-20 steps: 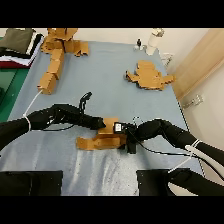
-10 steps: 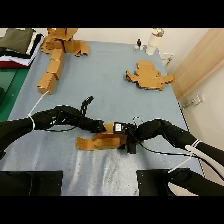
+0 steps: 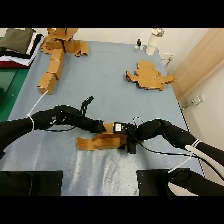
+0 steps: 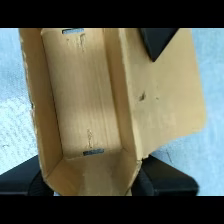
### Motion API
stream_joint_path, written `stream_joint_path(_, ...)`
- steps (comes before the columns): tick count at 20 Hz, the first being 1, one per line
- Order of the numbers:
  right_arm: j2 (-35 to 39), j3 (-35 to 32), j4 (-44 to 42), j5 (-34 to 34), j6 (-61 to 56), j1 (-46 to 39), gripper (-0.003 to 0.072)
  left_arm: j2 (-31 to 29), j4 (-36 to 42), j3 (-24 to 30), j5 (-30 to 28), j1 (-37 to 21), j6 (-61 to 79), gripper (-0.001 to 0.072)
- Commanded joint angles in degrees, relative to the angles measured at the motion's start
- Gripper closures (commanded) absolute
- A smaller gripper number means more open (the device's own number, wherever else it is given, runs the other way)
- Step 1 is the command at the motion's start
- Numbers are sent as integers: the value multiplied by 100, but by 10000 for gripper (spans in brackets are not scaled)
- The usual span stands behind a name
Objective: Fold the box.
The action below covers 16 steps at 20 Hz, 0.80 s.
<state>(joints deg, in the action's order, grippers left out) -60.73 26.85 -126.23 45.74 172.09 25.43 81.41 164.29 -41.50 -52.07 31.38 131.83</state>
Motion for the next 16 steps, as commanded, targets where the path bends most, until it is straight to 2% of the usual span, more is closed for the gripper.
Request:
stream_joint_path(1, 4, -2, 0, -4, -2, 2, 86, -262, 9, 0, -267, -229, 170, 701)
stream_joint_path(5, 4, -2, 0, -4, -2, 2, 85, -1241, -76, 2, -549, -693, 496, 700)
stream_joint_path(8, 4, -2, 2, -4, -2, 2, 85, -2017, -612, 2, -651, -957, 551, 700)
stream_joint_path(11, 4, -2, 2, -4, -2, 2, 86, -2483, -1226, 24, -1178, -1040, 450, 701)
stream_joint_path(14, 4, -2, 2, -4, -2, 2, 85, -2992, -1478, 354, -1552, -1038, 369, 701)
stream_joint_path(16, 4, -2, 2, -2, -2, 2, 85, -3606, -1556, 839, -1475, -1036, 382, 702)
